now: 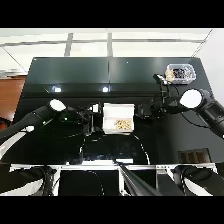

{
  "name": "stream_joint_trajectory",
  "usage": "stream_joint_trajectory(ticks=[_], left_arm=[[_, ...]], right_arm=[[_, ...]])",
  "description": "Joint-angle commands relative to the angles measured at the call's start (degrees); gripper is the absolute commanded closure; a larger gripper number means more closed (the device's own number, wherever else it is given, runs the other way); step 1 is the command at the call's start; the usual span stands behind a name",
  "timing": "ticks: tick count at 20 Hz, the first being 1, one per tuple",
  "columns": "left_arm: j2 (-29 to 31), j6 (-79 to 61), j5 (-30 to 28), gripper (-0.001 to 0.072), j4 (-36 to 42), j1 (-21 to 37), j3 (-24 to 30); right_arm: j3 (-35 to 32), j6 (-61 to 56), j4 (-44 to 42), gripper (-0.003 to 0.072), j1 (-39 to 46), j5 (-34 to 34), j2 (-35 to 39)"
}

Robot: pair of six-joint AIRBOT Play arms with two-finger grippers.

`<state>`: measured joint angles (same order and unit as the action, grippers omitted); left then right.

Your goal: Fold the box and place the chain.

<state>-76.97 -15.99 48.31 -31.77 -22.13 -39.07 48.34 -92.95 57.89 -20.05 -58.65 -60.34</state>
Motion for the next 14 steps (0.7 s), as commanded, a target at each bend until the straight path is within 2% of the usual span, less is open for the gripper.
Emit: stream_joint_trajectory(ticks=[1,9,14], left_arm=[[-1.2,-2.0,0.2,-0.0008,3.3,-0.3,-0.2],[-2.2,-1.5,-0.1,-0.0006,-1.6,-2.2,-0.9],[-2.2,-1.4,-0.3,-0.0006,0.2,-2.3,-0.9]], right_arm=[[0.0,-0.1,-0.7,0.0382,-0.1,0.0,0.0],[0.0,-0.1,-0.7,0.0382,-0.1,0.0,0.0],[0.0,-0.1,-0.7,0.0382,-0.1,0.8,0.0]])
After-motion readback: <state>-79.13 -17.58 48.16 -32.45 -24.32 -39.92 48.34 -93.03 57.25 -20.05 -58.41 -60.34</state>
